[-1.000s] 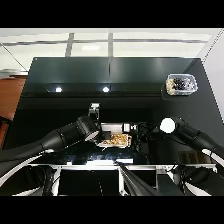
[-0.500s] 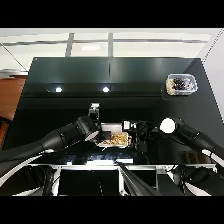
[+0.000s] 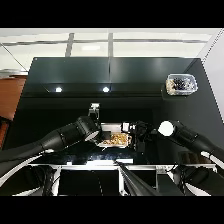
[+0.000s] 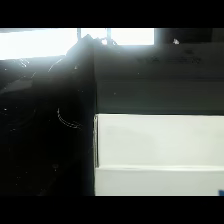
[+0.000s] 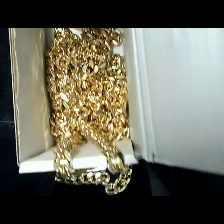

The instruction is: Fold the box and place the chain.

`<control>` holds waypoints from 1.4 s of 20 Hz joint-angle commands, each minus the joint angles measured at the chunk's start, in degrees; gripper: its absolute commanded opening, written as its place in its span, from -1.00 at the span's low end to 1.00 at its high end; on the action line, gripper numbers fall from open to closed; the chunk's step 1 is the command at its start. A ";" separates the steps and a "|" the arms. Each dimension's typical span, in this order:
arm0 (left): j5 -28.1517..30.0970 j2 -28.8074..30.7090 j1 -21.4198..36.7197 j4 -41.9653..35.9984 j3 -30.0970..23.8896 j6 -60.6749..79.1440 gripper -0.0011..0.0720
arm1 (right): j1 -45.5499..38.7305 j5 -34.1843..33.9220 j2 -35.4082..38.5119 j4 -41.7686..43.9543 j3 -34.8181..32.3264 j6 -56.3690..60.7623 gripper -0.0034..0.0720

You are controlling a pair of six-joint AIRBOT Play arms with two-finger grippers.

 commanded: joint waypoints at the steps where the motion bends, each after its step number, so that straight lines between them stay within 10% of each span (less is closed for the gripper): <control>1: 0.02 -0.02 -0.02 0.04 0.00 0.00 -0.89 | 1.31 -2.62 -0.07 -0.57 -0.04 -0.02 0.96; 11: 0.02 -0.02 0.00 0.04 0.00 0.00 -0.89 | 1.31 -2.80 -0.87 -3.72 -0.28 2.34 0.96; 14: 0.02 -0.02 0.00 0.04 0.00 0.00 -0.89 | 1.31 -2.14 -0.87 -3.65 -0.28 2.51 -0.33; 17: 0.02 -0.02 0.00 0.04 0.00 0.00 -0.90 | 1.31 -1.66 -0.85 -3.67 -0.28 3.65 -0.44; 18: 0.02 -0.02 0.00 0.04 0.00 0.00 -0.90 | 1.31 -1.42 -0.83 -3.67 -0.24 4.26 -0.81; 28: -0.11 -0.02 0.00 0.04 0.00 0.00 -0.90 | -0.52 5.11 1.07 -8.90 2.45 15.21 -0.85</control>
